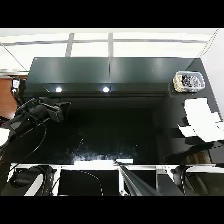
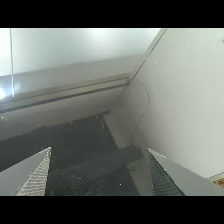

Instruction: Fold the box and place the chain.

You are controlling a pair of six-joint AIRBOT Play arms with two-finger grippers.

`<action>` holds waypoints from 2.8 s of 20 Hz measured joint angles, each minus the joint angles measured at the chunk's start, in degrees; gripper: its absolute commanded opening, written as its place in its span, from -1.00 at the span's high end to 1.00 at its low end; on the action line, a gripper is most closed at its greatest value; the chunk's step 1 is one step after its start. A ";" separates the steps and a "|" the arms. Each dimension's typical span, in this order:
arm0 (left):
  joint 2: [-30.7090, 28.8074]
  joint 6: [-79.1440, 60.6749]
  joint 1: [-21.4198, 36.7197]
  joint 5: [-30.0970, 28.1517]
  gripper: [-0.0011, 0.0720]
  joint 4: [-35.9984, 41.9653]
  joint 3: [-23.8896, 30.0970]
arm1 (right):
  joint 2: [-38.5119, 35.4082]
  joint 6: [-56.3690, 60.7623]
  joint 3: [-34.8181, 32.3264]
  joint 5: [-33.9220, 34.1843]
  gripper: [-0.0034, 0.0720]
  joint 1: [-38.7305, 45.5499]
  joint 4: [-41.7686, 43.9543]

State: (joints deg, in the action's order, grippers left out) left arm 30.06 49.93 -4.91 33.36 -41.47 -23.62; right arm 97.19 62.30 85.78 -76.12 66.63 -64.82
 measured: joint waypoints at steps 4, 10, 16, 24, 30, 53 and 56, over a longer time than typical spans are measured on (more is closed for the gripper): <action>0.00 0.00 0.00 0.00 -0.98 0.15 0.00 | 6.58 -3.02 4.33 -4.50 -0.37 0.57 4.81; 0.00 0.02 0.00 0.02 -0.98 0.22 0.00 | 11.08 -4.07 6.03 -12.39 -0.17 -0.22 8.87; 0.00 0.02 0.00 0.02 -0.98 0.20 0.00 | 10.97 -4.04 5.44 -16.94 0.89 -4.44 8.31; 0.02 0.02 0.00 -0.20 -0.97 0.20 0.00 | -1.31 -2.38 -9.53 -16.00 0.89 -10.21 10.80; 0.00 0.02 0.00 -0.11 -0.97 0.26 0.00 | -19.52 -0.35 -32.63 -4.87 0.88 -19.82 20.52; 30.71 2.69 -0.04 22.32 -0.97 18.82 -0.09 | -50.64 -9.38 -64.76 40.92 0.89 -79.30 47.65; 40.00 -2.25 -0.90 25.77 -0.97 23.85 -1.95 | -50.64 -9.55 -64.76 41.05 0.89 -79.69 47.63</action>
State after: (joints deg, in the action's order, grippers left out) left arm 70.06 47.68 -5.80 59.13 -17.63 -25.56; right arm 46.54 52.75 21.02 -35.07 -13.06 -17.19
